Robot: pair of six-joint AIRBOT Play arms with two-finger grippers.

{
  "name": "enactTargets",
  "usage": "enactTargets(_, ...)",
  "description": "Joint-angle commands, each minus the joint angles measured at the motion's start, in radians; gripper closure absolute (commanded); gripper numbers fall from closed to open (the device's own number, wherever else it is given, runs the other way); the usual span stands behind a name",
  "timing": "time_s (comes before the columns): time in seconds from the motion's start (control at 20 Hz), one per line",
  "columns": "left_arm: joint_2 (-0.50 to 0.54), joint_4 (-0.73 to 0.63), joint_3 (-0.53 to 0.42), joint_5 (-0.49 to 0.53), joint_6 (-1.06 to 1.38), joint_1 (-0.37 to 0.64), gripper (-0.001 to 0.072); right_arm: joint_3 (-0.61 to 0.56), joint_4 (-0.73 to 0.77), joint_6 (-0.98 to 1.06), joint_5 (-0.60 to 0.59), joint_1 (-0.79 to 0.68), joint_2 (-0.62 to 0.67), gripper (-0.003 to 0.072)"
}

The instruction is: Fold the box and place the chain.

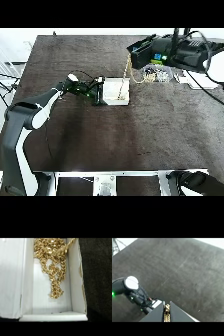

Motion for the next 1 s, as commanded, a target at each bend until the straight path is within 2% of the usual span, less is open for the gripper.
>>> enactTargets(0.0,0.000,0.000,0.000,0.000,0.000,0.000,0.0176,-0.040,-0.015,0.063,-0.019,0.022,-0.026,0.0677)
enactTargets(0.4,0.000,0.000,0.000,0.000,0.000,0.000,0.0176,-0.069,-0.013,0.104,-0.087,0.021,-0.171,0.0676)
enactTargets(0.5,0.000,0.000,0.000,0.000,0.000,0.000,0.0177,-0.081,-0.014,0.107,-0.097,0.019,-0.234,0.0677)
enactTargets(0.7,0.000,0.000,0.000,0.000,0.000,0.000,0.0176,-0.155,-0.010,0.107,-0.238,-0.002,-0.398,0.0676)
enactTargets(0.8,0.000,0.000,0.000,0.000,0.000,0.000,0.0177,-0.161,-0.004,0.107,-0.240,-0.026,-0.467,0.0672)
enactTargets(0.9,0.000,0.000,0.000,0.000,0.000,0.000,0.0176,-0.160,-0.003,0.107,-0.238,-0.050,-0.476,0.0488)
enactTargets(0.95,0.000,0.000,0.000,0.001,0.000,0.000,0.0176,-0.159,-0.006,0.106,-0.237,-0.063,-0.459,0.0347)
